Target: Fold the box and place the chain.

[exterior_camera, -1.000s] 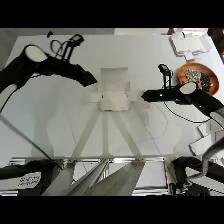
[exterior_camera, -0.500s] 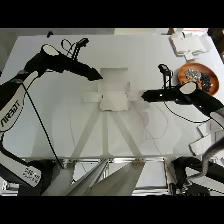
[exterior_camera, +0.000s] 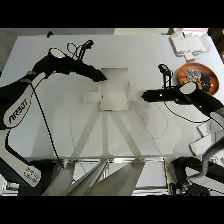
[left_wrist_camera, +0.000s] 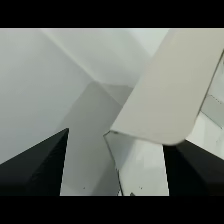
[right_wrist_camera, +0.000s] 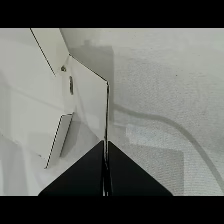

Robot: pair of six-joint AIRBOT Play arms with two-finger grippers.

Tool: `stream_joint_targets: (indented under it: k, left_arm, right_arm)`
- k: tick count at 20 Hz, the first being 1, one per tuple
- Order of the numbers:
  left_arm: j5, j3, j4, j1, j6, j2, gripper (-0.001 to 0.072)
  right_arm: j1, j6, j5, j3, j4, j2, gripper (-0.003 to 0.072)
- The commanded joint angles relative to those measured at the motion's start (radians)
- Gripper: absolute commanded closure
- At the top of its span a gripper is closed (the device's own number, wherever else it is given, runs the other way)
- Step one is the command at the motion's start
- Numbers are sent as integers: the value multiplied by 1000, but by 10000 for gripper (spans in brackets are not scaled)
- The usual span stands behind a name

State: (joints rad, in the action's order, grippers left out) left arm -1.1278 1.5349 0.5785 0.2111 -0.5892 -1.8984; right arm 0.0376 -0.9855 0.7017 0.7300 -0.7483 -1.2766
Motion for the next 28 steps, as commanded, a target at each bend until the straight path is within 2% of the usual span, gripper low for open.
stream_joint_targets:
  k: [1,3,4,7,9,10,11,12,13,28]
  left_arm:
    - [37,1,6,36,7,-8,74]
    - [4,1,18,53,35,-8,78]
    - [-23,1,19,59,56,-8,105]
    - [-93,1,22,68,125,-8,252]
    - [-94,1,22,68,146,-8,403]
    - [-84,1,21,68,146,-8,449]
    - [-75,1,21,68,147,-8,462]
    - [-67,1,21,68,149,-8,553]
    - [-63,1,21,68,154,-8,686]
    - [-66,1,21,67,226,-3,703]
  right_arm:
    - [-1,0,0,0,0,1,675]
    - [-1,0,0,0,0,1,675]
    - [-1,0,0,0,0,1,675]
    - [-1,0,0,0,0,1,675]
    - [-1,0,0,0,0,1,675]
    - [-1,0,0,0,0,1,675]
    - [-1,0,0,0,0,1,675]
    - [-1,0,0,0,0,1,675]
    - [-1,0,0,0,0,1,675]
    - [-1,0,0,0,0,1,675]
